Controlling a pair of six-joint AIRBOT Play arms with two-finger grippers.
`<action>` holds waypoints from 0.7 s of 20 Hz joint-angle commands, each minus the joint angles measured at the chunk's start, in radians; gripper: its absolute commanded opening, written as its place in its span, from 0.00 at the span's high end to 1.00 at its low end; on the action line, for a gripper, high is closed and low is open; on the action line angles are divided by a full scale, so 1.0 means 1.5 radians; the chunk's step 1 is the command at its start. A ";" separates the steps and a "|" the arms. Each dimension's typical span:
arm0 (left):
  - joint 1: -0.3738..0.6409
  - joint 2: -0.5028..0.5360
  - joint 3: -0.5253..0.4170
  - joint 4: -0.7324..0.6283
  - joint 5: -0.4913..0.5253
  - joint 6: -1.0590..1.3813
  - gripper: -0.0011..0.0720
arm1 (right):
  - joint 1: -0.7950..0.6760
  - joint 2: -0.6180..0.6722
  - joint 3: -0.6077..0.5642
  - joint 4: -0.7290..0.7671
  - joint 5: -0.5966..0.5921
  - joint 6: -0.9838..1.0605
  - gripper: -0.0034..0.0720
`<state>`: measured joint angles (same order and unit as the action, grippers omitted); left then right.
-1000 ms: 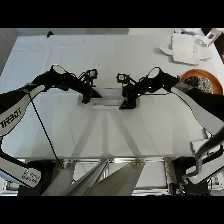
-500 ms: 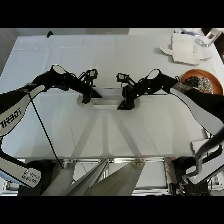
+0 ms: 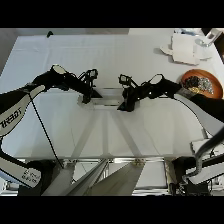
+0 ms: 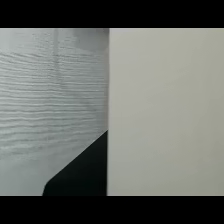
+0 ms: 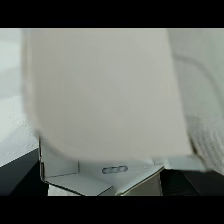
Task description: Fold the box and place the chain.
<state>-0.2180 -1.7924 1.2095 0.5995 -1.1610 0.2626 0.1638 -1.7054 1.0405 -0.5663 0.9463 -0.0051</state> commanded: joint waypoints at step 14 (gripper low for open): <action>0.000 0.000 0.000 0.000 0.001 0.000 0.97 | 0.010 0.001 -0.033 0.044 -0.032 -0.074 0.04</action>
<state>-0.2176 -1.7924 1.2095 0.5995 -1.1610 0.2626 0.1783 -1.7000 0.9909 -0.5026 0.8993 -0.0864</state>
